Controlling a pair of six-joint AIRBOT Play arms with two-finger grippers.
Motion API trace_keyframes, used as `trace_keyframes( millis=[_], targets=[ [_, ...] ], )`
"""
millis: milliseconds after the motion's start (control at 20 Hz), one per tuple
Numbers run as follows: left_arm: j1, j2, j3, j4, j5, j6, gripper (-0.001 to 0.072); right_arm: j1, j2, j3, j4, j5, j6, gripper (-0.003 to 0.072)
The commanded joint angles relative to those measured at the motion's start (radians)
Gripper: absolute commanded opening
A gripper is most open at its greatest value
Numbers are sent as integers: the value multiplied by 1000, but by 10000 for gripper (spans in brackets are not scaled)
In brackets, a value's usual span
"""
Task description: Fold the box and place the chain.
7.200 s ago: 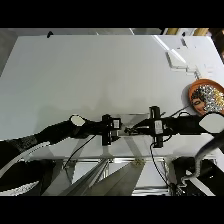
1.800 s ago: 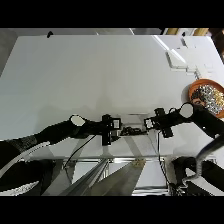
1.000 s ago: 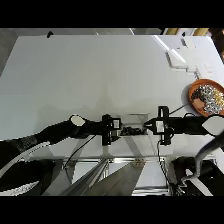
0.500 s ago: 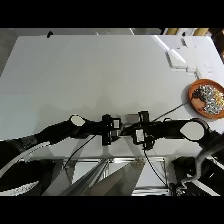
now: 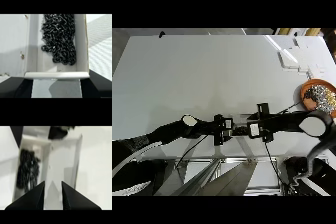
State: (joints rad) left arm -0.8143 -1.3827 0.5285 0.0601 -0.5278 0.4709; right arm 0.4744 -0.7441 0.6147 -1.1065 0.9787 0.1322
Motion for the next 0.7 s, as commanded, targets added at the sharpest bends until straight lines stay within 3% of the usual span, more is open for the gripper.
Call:
trace_keyframes(
  millis=[0,200,650],
  targets=[
    [0,0,0,0,0,0,273,-190,13,58,-108,182,15,236],
    [0,0,0,0,0,0,273,-413,-45,58,-117,113,-38,218],
    [0,0,0,0,0,0,273,-423,-380,55,-153,79,-257,218]
  ],
)
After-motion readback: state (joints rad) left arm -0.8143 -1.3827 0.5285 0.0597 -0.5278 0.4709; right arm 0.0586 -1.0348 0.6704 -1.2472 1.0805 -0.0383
